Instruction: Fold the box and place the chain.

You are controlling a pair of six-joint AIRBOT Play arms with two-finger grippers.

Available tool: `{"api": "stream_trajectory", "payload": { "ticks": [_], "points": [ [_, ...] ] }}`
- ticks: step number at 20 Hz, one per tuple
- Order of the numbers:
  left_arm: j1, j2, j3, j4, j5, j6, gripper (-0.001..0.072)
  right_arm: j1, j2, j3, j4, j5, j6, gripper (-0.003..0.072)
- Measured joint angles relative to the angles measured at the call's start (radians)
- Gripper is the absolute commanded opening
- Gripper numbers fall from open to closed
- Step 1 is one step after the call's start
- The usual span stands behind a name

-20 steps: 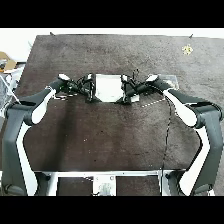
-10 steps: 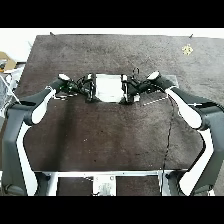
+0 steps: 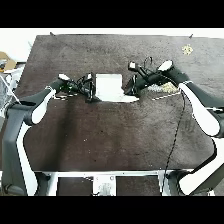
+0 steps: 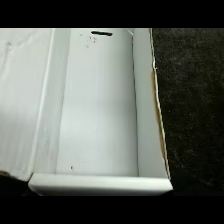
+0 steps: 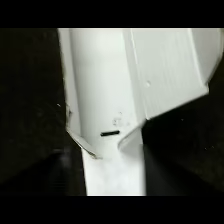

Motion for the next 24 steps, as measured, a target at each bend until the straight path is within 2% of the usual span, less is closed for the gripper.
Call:
{"api": "stream_trajectory", "payload": {
  "ticks": [4,9,14,24],
  "points": [
    [0.000,0.000,0.000,0.000,-0.001,0.000,0.0391,0.003,0.013,0.000,0.187,-0.011,0.028,0.0001],
    [0.000,0.000,0.000,0.001,-0.003,0.000,0.0392,0.037,-0.020,0.000,0.307,-0.186,0.037,0.0001],
    [0.000,0.000,0.000,0.001,-0.003,0.000,0.0392,0.044,-0.092,0.000,0.293,-0.312,0.039,0.0001],
    [0.000,0.000,0.000,0.001,-0.004,0.001,0.0392,0.045,-0.132,0.000,0.213,-0.306,0.025,0.0002]
  ]
}}
